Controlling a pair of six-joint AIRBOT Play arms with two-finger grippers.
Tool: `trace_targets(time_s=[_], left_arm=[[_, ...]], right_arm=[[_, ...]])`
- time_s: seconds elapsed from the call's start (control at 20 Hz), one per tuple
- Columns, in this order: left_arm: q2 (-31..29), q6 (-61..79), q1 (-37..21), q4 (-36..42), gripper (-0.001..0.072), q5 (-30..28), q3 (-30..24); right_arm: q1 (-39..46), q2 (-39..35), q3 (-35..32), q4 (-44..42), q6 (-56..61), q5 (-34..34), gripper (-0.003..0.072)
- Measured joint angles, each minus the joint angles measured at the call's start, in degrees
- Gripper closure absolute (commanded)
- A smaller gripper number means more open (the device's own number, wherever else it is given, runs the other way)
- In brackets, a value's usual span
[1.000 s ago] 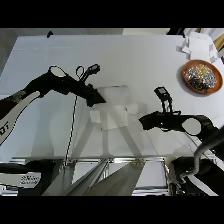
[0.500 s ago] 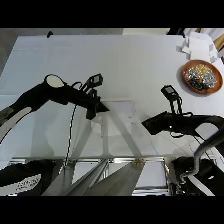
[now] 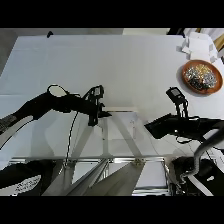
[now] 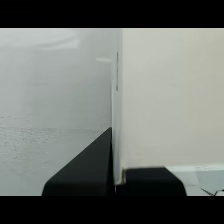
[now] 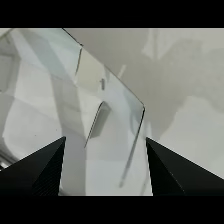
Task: Fold the box and place the chain.
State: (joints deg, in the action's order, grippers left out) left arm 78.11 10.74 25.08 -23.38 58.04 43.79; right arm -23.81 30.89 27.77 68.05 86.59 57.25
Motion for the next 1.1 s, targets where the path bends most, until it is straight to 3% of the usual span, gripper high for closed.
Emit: trace_targets(time_s=[0.55, 1.1], left_arm=[[6.5, 12.5, 3.3, 4.3, 0.0703, -4.0, -0.2], [9.2, 14.7, 3.6, 5.0, 0.0703, -8.1, -0.2]], right_arm=[[0.0, -0.2, 0.0, 0.0, 0.4, 0.2, 0.0137], [0.0, -0.2, 0.0, 0.1, 0.4, 0.1, 0.0137]])
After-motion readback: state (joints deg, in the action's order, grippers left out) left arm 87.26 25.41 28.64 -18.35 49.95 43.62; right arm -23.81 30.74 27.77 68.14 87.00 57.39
